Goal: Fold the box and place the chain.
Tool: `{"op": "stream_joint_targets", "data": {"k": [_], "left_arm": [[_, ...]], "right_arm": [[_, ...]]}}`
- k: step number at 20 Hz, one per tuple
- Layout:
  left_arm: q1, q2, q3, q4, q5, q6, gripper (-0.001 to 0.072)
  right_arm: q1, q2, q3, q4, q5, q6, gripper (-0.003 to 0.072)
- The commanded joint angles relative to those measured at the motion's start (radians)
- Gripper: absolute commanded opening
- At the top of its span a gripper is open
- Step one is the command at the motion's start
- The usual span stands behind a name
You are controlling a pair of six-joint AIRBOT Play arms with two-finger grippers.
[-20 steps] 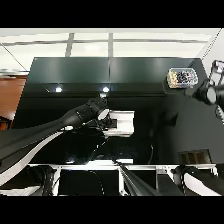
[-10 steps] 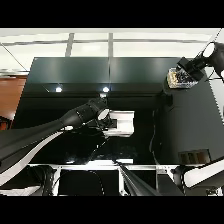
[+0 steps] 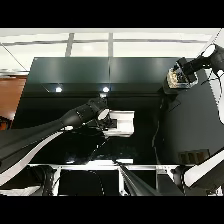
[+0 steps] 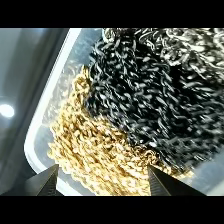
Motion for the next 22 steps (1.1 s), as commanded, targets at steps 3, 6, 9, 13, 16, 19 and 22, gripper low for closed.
{"op": "stream_joint_targets", "data": {"k": [3,6,9,13,16,19,22], "left_arm": [[0.001,-0.001,0.0,0.0,0.0,0.0,0.0028],[0.001,-0.001,0.0,0.0,0.0,0.0,0.0028],[0.001,-0.001,0.0,0.0,0.0,0.0,0.0028],[0.001,-0.001,0.0,0.0,0.0,0.0,0.0028],[0.001,-0.001,0.0,0.0,0.0,0.0,0.0028],[0.001,-0.001,0.0,0.0,0.0,0.0,0.0028],[0.001,-0.001,0.0,0.0,0.0,0.0,0.0028]], "right_arm": [[0.003,-0.04,0.004,0.07,-0.034,0.009,0.0525],[0.003,-0.042,0.006,0.07,-0.027,-0.042,0.0229],[-0.005,-0.038,0.039,0.069,0.019,-0.156,0.0015],[-0.016,0.027,0.077,0.069,0.023,-0.304,0.0014],[-0.031,0.122,0.077,0.069,0.027,-0.433,0.0013],[-0.038,0.238,0.077,0.07,0.037,-0.542,0.0012],[-0.039,0.351,0.077,0.072,0.044,-0.637,0.0011]]}}
